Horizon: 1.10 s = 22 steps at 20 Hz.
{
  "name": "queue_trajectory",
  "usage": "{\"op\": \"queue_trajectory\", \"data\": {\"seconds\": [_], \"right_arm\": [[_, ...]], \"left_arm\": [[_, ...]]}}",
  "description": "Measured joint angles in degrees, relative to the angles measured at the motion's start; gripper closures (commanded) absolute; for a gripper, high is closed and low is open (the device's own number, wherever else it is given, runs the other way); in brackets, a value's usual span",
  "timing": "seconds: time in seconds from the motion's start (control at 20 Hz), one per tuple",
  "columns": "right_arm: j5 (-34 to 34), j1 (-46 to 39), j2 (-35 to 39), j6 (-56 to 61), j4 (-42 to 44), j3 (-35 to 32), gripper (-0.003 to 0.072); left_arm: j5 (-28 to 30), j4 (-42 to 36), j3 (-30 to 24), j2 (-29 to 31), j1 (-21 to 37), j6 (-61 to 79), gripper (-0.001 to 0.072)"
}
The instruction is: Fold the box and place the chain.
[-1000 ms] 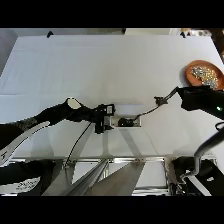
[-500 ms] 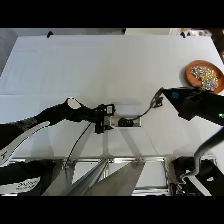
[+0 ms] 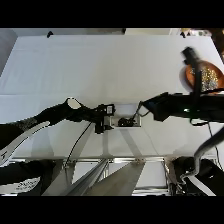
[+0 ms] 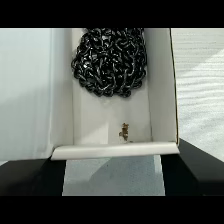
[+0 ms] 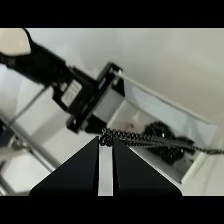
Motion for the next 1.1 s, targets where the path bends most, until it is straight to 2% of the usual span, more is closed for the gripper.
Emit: {"op": "queue_trajectory", "data": {"seconds": [0.3, 0.7, 0.75, 0.85, 1.1], "right_arm": [[-0.22, 6.86, -7.96, 6.4, -10.51, -1.57, 0.0661], [-6.71, 12.68, -21.11, 8.76, -13.31, -5.92, 0.0658], [-6.97, 12.94, -22.51, 8.76, -13.38, -6.05, 0.0614], [-7.54, 13.27, -24.98, 8.81, -13.53, -6.23, 0.0473], [-7.45, 13.11, -25.29, 8.92, -13.53, -6.32, 0.0454]], "left_arm": [[0.0, 0.0, 0.0, 0.0, 0.0, 0.0, 0.0436], [0.0, 0.0, 0.0, 0.0, 0.0, 0.0, 0.0436], [0.0, 0.0, 0.0, 0.0, 0.0, 0.0, 0.0436], [0.0, 0.0, 0.0, 0.0, 0.0, 0.0, 0.0436], [0.0, 0.0, 0.0, 0.0, 0.0, -0.02, 0.0436]]}}
